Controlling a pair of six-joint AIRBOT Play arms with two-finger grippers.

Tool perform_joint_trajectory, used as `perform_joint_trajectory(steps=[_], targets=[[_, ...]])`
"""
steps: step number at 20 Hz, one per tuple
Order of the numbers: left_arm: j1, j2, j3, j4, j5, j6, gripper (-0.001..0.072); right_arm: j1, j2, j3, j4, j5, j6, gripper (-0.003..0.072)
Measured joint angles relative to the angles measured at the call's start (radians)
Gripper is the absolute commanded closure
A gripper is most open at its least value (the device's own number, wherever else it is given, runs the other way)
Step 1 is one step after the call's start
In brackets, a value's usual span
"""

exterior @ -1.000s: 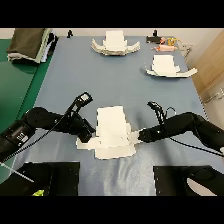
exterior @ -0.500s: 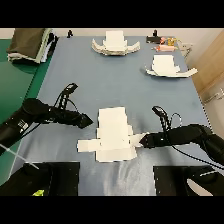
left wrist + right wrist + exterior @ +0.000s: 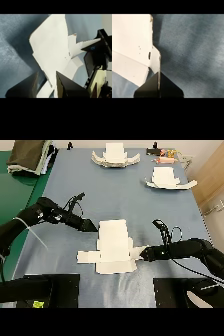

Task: Fold the box.

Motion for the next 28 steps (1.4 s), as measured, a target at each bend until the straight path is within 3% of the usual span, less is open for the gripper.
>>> perform_joint_trajectory(steps=[6, 10, 22, 28], targets=[[0.001, -0.197, 0.116, -0.005, -0.072, 0.032, 0.0364, 0.001, 0.0, -0.001, 0.0, -0.004, 0.0, 0.0683], [-0.023, -0.263, 0.164, -0.005, -0.09, 0.037, 0.0364, 0.001, 0.0, -0.001, 0.0, -0.004, 0.0, 0.0684], [-0.119, -0.296, 0.216, 0.026, -0.245, 0.106, 0.0366, 0.001, 0.0, -0.001, -0.002, -0.005, 0.0, 0.0684], [-0.129, -0.296, 0.229, 0.023, -0.232, 0.131, 0.0366, 0.001, 0.0, -0.001, -0.004, -0.013, -0.004, 0.0683]])
